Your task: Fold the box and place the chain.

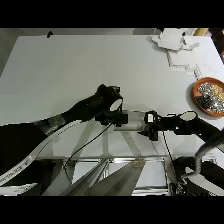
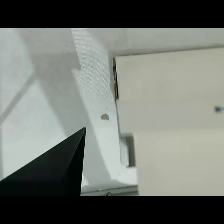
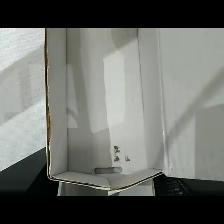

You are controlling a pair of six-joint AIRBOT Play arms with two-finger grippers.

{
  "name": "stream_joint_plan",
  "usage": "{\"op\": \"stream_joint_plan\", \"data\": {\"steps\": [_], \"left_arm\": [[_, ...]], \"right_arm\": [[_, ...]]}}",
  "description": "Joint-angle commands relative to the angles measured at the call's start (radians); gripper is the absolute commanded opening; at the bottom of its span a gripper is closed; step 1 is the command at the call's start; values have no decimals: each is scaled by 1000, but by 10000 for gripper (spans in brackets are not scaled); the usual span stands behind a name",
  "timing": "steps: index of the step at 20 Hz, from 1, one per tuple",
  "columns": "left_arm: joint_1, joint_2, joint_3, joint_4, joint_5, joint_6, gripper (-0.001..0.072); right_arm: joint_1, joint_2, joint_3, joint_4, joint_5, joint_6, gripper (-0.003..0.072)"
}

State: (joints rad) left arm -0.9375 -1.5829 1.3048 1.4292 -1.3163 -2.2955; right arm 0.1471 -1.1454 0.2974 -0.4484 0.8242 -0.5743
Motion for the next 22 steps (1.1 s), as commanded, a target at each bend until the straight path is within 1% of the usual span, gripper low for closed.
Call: {"op": "stream_joint_plan", "data": {"steps": [1, 5, 6, 7, 8, 9, 10, 11, 13, 15, 16, 17, 19, 20, 21, 22], "left_arm": [[20, 86, 1, -27, -18, 155, 393], [37, 208, 1, -29, -107, 309, 401], [40, 240, 1, -29, -113, 341, 463], [47, 272, -5, -29, -110, 382, 557], [58, 310, -29, -30, -100, 430, 579], [75, 349, -70, -30, -73, 487, 579], [98, 396, -132, -35, -43, 564, 579], [127, 443, -206, -51, -7, 647, 578], [209, 550, -386, -126, 60, 871, 576], [316, 662, -563, -192, 124, 1195, 574], [375, 706, -639, -227, 171, 1390, 574], [440, 738, -711, -276, 241, 1622, 574], [547, 733, -810, -396, 369, 2044, 573], [573, 706, -836, -438, 429, 2229, 571], [581, 663, -839, -483, 483, 2373, 572], [580, 615, -839, -550, 536, 2471, 572]], "right_arm": [[0, 0, 0, 1, 2, 0, 474], [0, 0, 0, 0, 2, 0, 474], [0, 0, 0, 0, 2, 0, 474], [0, 0, 0, 1, 2, 0, 474], [0, 0, 0, 1, 2, 0, 474], [0, 0, 0, 0, 2, 0, 474], [0, 0, 0, 0, 2, 0, 474], [0, 0, 0, 0, 2, 0, 474], [0, 0, 0, 0, 2, 0, 474], [0, 0, 0, 1, 2, 0, 474], [0, 0, 0, 0, 2, 0, 474], [0, 0, 0, 1, 2, 0, 474], [0, 0, 0, 1, 2, 0, 474], [0, 0, 0, 0, 2, 0, 474], [0, 0, 0, 0, 2, 0, 474], [0, 0, 0, 1, 2, 0, 474]]}}
